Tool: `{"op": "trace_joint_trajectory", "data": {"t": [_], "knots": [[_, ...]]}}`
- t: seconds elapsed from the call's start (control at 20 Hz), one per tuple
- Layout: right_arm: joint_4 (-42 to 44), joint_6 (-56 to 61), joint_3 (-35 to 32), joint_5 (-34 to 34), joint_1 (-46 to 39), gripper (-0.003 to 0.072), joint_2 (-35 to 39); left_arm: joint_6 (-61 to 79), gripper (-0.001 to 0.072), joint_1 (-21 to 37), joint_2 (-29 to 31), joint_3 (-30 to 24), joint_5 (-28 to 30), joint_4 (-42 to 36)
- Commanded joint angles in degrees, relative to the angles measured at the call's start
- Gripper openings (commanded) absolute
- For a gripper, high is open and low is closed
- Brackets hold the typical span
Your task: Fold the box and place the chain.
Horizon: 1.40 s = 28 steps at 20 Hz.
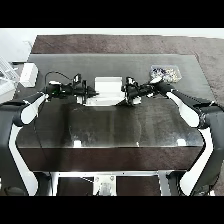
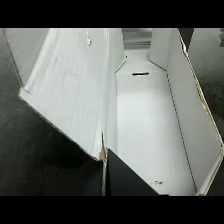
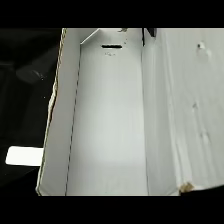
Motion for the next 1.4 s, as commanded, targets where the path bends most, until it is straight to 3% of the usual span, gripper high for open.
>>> {"op": "trace_joint_trajectory", "data": {"t": [0.0, 0.5, 0.65, 1.35], "knots": [[-0.2, -0.6, 0.1, -1.0, 0.0, 0.0634, 0.0, 0.0, 0.0021, 0.0, 0.0, 0.0, 0.0, 0.0], [-0.4, -1.4, 0.1, -1.4, 0.6, 0.0616, 0.0, 0.0, 0.0021, 0.0, 0.0, 0.0, 0.0, 0.0], [-0.4, -1.4, 0.1, -1.4, 0.6, 0.0494, 0.0, 0.0, 0.0021, 0.0, 0.0, 0.0, 0.0, 0.0], [-0.3, -1.4, 0.1, -1.3, 0.6, 0.0495, 0.0, 0.0, 0.0021, 0.0, 0.0, 0.0, 0.0, 0.0]]}}
